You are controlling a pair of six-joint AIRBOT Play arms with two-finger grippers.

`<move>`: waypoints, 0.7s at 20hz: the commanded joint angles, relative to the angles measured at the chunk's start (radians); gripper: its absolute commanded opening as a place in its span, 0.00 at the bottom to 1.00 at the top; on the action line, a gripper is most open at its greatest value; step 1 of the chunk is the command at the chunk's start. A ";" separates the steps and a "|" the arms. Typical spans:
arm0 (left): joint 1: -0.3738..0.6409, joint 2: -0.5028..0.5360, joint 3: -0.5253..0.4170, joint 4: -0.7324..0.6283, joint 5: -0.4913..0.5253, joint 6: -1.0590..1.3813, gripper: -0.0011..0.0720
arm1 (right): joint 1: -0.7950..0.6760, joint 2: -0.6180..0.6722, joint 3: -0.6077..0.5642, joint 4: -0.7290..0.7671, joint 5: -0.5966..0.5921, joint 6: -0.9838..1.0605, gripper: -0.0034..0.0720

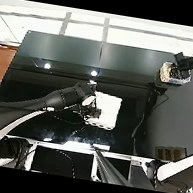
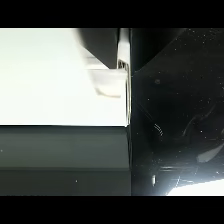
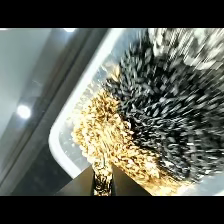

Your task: Fold the box and place the chain.

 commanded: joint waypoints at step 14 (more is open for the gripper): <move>0.001 0.001 0.000 0.000 0.002 0.000 0.06 | -0.138 0.570 0.235 0.385 0.211 -0.530 0.06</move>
